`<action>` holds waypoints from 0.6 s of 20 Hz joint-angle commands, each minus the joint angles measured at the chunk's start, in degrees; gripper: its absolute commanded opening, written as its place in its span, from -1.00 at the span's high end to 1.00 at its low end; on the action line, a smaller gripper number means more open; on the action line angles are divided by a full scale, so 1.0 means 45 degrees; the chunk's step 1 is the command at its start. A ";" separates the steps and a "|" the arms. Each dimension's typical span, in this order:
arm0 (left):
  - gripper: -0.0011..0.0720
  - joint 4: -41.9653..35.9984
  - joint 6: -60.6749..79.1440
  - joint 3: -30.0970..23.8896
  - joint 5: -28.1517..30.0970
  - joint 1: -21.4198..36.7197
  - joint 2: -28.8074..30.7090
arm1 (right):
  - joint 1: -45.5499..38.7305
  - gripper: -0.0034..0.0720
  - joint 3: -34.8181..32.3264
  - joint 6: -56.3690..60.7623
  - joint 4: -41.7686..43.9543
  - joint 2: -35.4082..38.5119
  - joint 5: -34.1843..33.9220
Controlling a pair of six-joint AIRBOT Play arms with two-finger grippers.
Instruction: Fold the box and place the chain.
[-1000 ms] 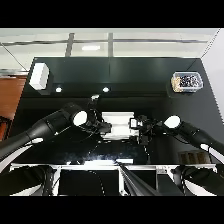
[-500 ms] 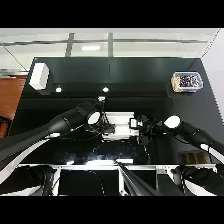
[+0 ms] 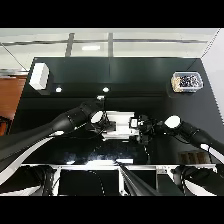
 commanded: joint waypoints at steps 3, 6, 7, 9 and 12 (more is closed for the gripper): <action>0.88 -0.0049 -0.0015 0.0510 -0.0447 -0.0078 -0.0495 | 0.0010 0.38 0.0005 -0.0019 -0.0010 -0.0005 0.0010; -0.02 -0.0049 -0.0019 0.0515 -0.0495 -0.0112 -0.0495 | 0.0010 0.38 0.0005 -0.0015 -0.0010 -0.0005 0.0010; -0.02 -0.0049 -0.0019 0.0515 -0.0525 -0.0107 -0.0495 | 0.0010 0.38 0.0005 -0.0015 -0.0010 -0.0005 0.0010; -0.02 0.0000 -0.0102 0.0515 -0.0520 -0.0112 -0.0495 | 0.0010 0.38 0.0005 -0.0015 -0.0010 -0.0005 0.0010; 0.24 0.0277 -0.0593 0.0525 -0.0539 -0.0112 -0.0627 | 0.0010 0.38 0.0005 -0.0015 -0.0010 -0.0005 0.0010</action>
